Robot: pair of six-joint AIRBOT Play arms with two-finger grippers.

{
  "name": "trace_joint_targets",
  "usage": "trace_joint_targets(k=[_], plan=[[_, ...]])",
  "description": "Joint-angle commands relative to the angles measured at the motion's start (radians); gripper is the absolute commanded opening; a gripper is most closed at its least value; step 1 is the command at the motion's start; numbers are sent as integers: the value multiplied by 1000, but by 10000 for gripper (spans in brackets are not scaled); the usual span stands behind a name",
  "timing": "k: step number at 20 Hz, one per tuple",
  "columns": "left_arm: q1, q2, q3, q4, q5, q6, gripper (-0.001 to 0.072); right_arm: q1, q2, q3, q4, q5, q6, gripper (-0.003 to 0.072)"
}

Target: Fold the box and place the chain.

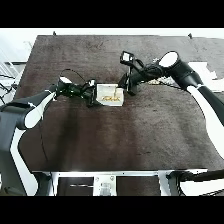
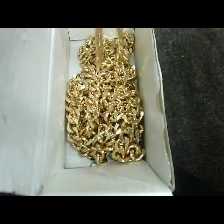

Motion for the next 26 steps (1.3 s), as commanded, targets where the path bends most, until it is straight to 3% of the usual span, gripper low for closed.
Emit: trace_joint_targets(k=[1,2,4,7,9,13,16,19,26], plan=[[1,0,0,0,0,0,451,2,-63,-6,21,-10,0,17],[1,0,0,0,0,0,451,2,-69,-7,21,-10,0,21],[1,0,0,0,-1,0,451,0,-69,-4,21,-10,-1,208],[1,0,0,0,0,0,451,-7,-55,3,21,-10,-1,227],[1,0,0,0,0,0,451,-7,-23,3,21,-9,0,368],[1,0,0,0,0,0,451,-24,79,3,30,-26,-11,380],[1,0,0,0,0,0,451,-50,107,2,113,-144,-11,379],[1,0,0,0,-5,0,451,-53,64,2,141,-221,-7,380],[1,0,0,0,-5,0,451,-48,-97,2,168,-156,0,379]])
